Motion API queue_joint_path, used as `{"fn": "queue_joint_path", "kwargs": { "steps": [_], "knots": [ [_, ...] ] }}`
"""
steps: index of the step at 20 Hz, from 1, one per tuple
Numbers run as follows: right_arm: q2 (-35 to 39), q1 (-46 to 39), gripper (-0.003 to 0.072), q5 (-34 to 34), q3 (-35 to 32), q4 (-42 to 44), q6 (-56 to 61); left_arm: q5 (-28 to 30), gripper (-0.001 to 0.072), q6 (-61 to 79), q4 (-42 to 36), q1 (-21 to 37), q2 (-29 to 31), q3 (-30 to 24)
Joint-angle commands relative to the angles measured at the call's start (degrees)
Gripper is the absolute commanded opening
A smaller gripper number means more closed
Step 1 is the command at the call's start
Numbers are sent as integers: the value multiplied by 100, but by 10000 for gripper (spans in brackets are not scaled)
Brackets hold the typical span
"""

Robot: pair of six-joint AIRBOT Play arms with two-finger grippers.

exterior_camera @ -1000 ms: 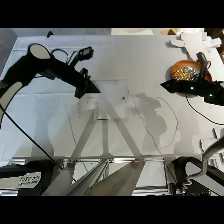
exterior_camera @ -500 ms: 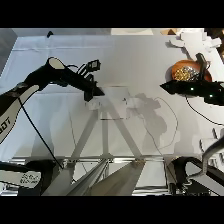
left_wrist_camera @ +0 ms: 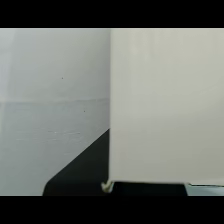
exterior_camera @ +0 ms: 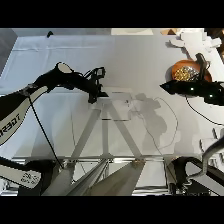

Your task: Fold the box and place the chain.

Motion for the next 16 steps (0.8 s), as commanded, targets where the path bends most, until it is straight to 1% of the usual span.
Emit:
{"fn": "queue_joint_path", "kwargs": {
  "steps": [1,7,16],
  "knots": [
    [4,-4,464,0,2,0,2,175,0,90,13,-17,-109,-2],
    [4,-4,464,2,2,0,2,111,0,-258,17,-17,-369,-2],
    [4,-4,465,-24,2,4,0,70,2,-251,17,-17,-361,-2]
  ]
}}
